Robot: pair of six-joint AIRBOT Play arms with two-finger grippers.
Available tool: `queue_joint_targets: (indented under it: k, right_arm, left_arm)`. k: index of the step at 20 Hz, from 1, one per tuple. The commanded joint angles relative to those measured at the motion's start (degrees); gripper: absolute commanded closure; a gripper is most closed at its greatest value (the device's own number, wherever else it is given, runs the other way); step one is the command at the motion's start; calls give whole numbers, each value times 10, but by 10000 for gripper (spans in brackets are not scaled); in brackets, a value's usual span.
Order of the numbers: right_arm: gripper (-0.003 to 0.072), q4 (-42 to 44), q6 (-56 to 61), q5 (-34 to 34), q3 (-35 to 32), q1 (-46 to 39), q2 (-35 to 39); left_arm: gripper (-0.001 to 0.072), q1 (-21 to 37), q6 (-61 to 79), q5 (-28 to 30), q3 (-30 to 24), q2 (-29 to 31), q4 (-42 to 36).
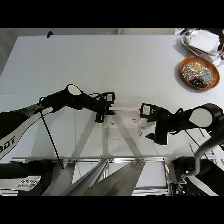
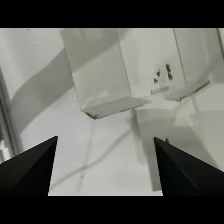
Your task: Fold the box and place the chain.
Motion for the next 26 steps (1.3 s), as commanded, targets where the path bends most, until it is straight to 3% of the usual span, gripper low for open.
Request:
queue_joint_targets:
  k: [1,4,10,18,26]
  right_arm:
    - [-13,-58,-38,-55,-9,30,-9]
    - [-12,-87,-37,-113,-52,61,6]
    - [-13,-94,-14,-316,-183,168,50]
    - [-3,-95,95,-372,-193,185,24]
    - [-3,-103,97,-427,-191,184,-4]
  left_arm:
    - [698,0,0,0,0,0,0]
    - [698,0,0,0,0,0,0]
    - [698,0,0,0,0,0,0]
    - [698,0,0,0,0,0,0]
    - [698,0,0,0,0,0,0]
